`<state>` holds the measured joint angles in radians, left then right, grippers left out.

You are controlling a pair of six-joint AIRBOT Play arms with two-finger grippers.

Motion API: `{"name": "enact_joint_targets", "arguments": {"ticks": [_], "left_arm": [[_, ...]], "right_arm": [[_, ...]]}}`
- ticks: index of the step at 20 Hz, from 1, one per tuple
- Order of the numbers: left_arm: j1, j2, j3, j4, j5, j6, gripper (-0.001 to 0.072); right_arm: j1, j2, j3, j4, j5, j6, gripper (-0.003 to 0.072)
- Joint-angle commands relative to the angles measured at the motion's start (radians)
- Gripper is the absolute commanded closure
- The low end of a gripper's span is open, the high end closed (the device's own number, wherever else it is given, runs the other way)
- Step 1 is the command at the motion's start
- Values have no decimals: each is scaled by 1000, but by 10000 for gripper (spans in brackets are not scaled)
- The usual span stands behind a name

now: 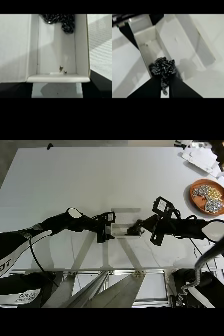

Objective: Fold the box and place the chain.

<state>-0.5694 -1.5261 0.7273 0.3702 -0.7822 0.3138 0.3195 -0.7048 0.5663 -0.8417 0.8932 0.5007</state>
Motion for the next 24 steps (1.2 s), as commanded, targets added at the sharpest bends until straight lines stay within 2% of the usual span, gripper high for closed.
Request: {"name": "enact_joint_targets", "arguments": {"ticks": [1,5,11,17,19,21,23,24], "left_arm": [[0,0,0,1,0,0,367],[0,1,0,1,0,0,367],[0,0,0,1,0,0,367],[0,1,0,1,0,0,367],[0,0,0,1,0,0,367],[0,1,0,1,0,0,367],[0,0,0,1,0,0,367],[0,0,0,1,0,0,367]], "right_arm": [[19,-22,1,121,-62,-1,680],[96,-106,1,150,-137,0,680],[124,-277,1,160,-156,1,679],[124,-433,1,283,-180,1,676],[124,-453,1,304,-180,1,626],[124,-457,1,313,-180,1,625],[124,-457,1,337,-180,1,555],[124,-457,1,352,-178,1,551]]}}
